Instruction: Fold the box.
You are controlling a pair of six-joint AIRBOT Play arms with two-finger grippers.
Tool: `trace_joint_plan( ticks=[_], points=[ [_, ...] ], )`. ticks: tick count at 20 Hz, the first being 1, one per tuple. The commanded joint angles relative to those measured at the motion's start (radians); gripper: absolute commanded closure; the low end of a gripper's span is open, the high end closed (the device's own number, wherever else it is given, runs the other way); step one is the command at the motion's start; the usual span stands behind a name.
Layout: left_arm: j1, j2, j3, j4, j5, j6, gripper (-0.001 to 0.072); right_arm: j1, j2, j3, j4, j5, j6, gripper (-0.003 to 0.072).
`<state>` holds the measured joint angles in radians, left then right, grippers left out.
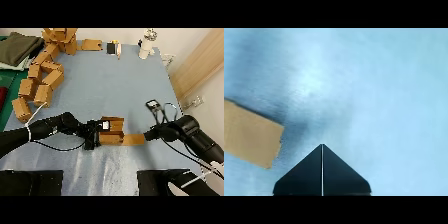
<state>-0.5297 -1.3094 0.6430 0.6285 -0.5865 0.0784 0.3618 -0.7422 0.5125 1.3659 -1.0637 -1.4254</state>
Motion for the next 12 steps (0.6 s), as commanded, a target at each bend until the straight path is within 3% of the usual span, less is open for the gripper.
trace_joint_plan(
  ticks=[1,7,12],
  points=[
    [0.0,-0.001,0.0,0.0,0.0,0.0,0.0258,-0.179,-0.019,-0.034,0.215,0.014,0.159,0.0681],
    [0.0,-0.001,0.0,0.0,0.0,0.0,0.0258,-0.37,-0.125,-0.059,0.598,0.031,-0.152,0.0683],
    [0.0,-0.001,0.0,0.0,0.0,0.0,0.0258,-0.373,-0.183,-0.076,0.677,0.018,-0.291,0.0683]
  ],
)
